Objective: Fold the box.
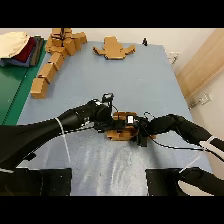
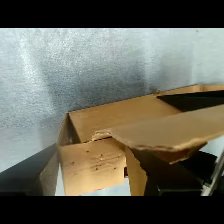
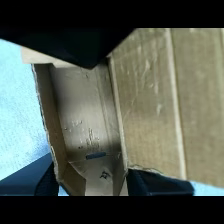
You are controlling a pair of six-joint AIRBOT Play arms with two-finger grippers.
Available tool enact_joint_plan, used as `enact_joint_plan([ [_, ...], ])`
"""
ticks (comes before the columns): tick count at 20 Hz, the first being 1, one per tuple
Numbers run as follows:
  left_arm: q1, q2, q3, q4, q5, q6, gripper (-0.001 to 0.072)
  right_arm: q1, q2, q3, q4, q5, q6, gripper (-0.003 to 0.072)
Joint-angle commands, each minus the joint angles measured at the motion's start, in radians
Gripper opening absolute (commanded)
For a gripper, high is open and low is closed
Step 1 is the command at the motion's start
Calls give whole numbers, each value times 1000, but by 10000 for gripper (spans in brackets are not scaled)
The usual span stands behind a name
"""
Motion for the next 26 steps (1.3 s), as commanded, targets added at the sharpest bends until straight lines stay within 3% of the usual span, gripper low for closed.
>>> enact_joint_plan([
  [1, -13, -28, 57, 64, -65, -52, 582, 0, 0, 1, 0, 1, 0, 511],
  [7, -14, -28, 90, 35, -101, -47, 615, 0, 0, 1, 0, 0, 0, 511],
  [9, -14, -27, 102, 28, -118, -40, 702, 0, 0, 1, 0, 0, 0, 511],
  [16, -10, -23, 116, 26, -161, -40, 702, 0, 0, 1, 0, 1, 0, 511],
  [23, 85, -23, 217, 4, -401, 28, 700, 0, 0, 1, 0, 0, 0, 511],
  [26, 123, -23, 235, -76, -414, 94, 700, 0, 0, 1, 0, 0, 0, 511],
])
